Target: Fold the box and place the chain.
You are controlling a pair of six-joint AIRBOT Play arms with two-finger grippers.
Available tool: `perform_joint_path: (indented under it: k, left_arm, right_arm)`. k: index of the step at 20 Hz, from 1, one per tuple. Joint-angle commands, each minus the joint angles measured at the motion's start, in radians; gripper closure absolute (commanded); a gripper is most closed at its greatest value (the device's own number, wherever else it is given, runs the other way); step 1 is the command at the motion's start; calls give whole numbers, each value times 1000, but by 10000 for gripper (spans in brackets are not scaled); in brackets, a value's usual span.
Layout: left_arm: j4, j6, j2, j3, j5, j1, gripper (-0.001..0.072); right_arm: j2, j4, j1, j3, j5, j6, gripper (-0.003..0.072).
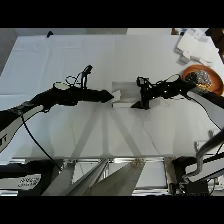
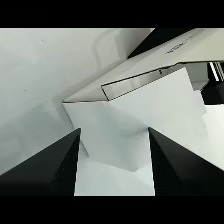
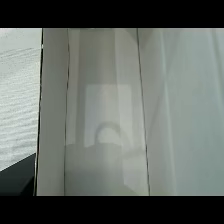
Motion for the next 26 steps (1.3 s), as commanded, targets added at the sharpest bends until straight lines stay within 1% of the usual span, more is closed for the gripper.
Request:
perform_joint_path:
  k: [1,9,10,12,14,15,16,17,20,24,26]
  left_arm:
    - [-36,1,-13,0,25,-15,230]
    - [-63,-8,-38,2,23,-21,234]
    - [-77,-8,-38,2,8,-22,253]
    - [-101,-8,-38,3,-16,-22,253]
    - [-96,-10,-38,4,-15,-22,257]
    - [-92,-24,-38,4,-15,-22,283]
    - [-82,-42,-38,4,-15,-22,303]
    - [-55,-52,-38,5,-15,-22,305]
    - [85,-146,-38,34,-6,-24,314]
    - [111,-171,-43,80,-13,-32,315]
    - [131,-206,-66,103,-16,-43,315]
  right_arm:
    - [0,0,0,1,0,0,96]
    - [0,0,0,1,0,0,96]
    - [0,0,0,1,0,0,96]
    - [0,0,0,1,0,0,96]
    - [0,0,0,1,0,0,96]
    - [0,0,0,1,0,0,96]
    - [0,0,0,1,0,0,96]
    - [0,0,0,1,0,0,96]
    - [0,0,0,1,0,0,96]
    - [0,0,0,1,0,0,96]
    - [0,0,0,1,0,0,96]
